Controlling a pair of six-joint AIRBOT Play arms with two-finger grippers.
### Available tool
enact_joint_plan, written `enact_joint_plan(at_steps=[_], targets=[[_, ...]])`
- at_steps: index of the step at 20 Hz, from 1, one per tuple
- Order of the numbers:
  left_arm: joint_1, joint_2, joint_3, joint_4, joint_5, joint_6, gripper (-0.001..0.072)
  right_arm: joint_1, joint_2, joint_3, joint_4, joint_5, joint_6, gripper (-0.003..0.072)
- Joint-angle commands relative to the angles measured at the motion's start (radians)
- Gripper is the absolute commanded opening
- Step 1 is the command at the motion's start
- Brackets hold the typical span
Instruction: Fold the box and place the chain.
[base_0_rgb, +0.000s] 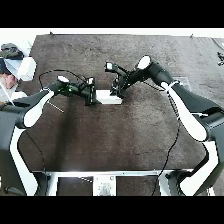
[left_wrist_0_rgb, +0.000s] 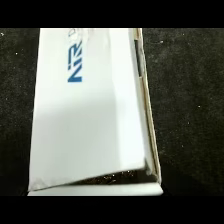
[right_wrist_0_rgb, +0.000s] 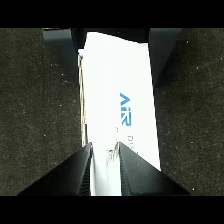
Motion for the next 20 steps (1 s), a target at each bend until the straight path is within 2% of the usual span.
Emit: enact_joint_plan(at_steps=[1, 10, 11, 20], targets=[[0.000, 0.000, 0.000, 0.000, 0.000, 0.001, 0.0347, 0.001, -0.001, 0.001, -0.010, -0.023, 0.005, 0.0222], [0.000, 0.000, 0.000, 0.000, 0.000, 0.001, 0.0347, 0.004, -0.001, -0.003, -0.010, -0.048, 0.004, 0.0208], [0.000, 0.000, 0.000, 0.000, 0.000, 0.001, 0.0347, 0.005, -0.001, -0.006, -0.009, -0.046, 0.005, 0.0173], [0.000, 0.000, 0.000, 0.000, 0.000, 0.001, 0.0347, 0.005, -0.002, -0.007, -0.009, 0.013, 0.013, 0.0171]])
